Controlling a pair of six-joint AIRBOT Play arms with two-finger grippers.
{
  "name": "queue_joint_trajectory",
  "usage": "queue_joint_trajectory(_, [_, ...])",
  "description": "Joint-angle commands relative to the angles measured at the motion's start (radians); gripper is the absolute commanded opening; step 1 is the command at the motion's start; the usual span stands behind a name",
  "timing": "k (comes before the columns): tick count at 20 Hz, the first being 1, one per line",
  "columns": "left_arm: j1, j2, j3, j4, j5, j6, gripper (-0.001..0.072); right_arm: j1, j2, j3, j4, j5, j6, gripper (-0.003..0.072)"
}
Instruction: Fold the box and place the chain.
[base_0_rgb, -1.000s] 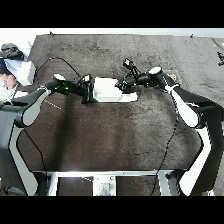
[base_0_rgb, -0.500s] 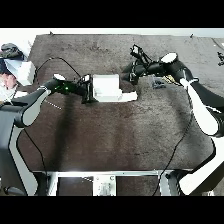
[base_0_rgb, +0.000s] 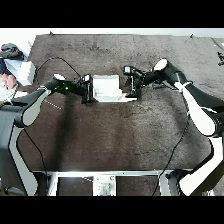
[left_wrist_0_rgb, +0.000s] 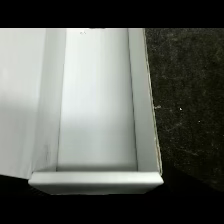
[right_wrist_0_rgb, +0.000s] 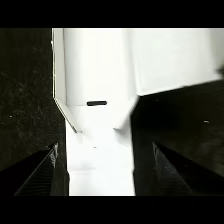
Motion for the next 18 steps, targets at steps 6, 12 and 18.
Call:
queue_joint_trajectory(6, [0.000,0.001,0.001,0.000,0.000,0.000,0.0323,0.056,-0.032,-0.006,-0.019,-0.080,0.001,0.0658])
queue_joint_trajectory(12, [0.000,0.001,0.001,0.000,0.000,0.000,0.0323,0.058,-0.035,-0.006,0.046,-0.077,0.000,0.0346])
queue_joint_trajectory(18, [0.000,0.001,0.001,0.000,0.000,0.000,0.0323,0.070,-0.039,-0.006,0.077,-0.079,0.000,0.0344])
